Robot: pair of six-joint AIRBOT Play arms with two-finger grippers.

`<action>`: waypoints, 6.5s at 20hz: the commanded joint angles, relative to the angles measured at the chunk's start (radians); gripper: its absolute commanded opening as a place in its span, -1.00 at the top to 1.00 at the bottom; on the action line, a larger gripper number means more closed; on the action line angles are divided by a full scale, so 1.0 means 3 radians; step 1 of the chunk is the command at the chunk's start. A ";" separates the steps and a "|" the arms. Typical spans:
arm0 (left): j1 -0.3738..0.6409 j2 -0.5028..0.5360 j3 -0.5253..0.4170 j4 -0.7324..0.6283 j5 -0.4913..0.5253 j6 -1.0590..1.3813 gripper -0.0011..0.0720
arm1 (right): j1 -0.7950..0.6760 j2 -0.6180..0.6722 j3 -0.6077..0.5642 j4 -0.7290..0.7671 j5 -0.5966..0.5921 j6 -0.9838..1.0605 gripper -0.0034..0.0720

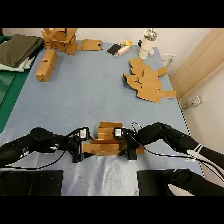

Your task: Fold the box.

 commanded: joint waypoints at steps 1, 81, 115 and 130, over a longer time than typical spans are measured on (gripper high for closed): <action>-0.0011 -0.0084 0.0056 0.0017 -0.0072 0.0011 -0.78 | -0.0001 -0.0003 0.0001 0.0001 0.0000 0.0000 -0.46; -0.0322 -0.0337 0.0275 -0.0183 0.0028 0.0065 -0.67 | -0.0001 -0.0003 0.0001 0.0001 0.0000 0.0000 -0.46; 0.0717 0.0036 0.0306 0.1817 -0.0907 -0.5522 0.94 | -0.0001 -0.0003 0.0001 0.0001 0.0000 0.0000 -0.46; 0.0235 -0.0278 0.0268 0.0921 -0.0647 -0.4855 0.94 | -0.0001 -0.0003 0.0001 0.0001 0.0000 0.0000 -0.46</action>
